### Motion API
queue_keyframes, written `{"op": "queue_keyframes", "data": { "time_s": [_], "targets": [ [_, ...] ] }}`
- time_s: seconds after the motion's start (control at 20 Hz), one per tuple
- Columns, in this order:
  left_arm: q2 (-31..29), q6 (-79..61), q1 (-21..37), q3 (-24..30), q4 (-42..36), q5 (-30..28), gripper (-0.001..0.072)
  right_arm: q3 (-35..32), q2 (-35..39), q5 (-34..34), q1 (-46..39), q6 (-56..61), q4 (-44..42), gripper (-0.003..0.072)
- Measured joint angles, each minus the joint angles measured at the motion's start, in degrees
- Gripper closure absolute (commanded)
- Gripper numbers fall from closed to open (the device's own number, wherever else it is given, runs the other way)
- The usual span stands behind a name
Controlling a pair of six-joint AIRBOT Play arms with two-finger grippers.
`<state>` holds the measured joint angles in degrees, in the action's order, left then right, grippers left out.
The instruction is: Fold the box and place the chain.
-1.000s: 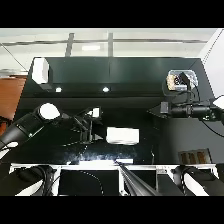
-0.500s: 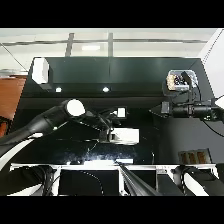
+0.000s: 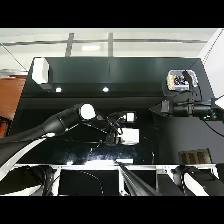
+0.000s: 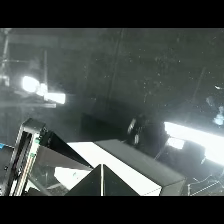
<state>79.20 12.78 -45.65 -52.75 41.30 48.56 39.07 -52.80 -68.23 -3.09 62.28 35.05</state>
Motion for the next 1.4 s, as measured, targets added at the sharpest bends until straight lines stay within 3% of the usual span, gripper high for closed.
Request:
{"op": "queue_keyframes", "data": {
  "time_s": [0.8, 1.4],
  "targets": [
    [0.5, 1.3, -0.3, -2.3, 2.5, 0.1, 0.0000, 0.0, 0.0, 0.6, 0.0, -0.4, 0.0, 0.0659],
    [1.1, 10.6, -0.6, -3.0, 7.6, 1.4, 0.0001, 0.0, 0.0, 0.5, 0.0, -0.5, 0.9, 0.0659]
  ]
}}
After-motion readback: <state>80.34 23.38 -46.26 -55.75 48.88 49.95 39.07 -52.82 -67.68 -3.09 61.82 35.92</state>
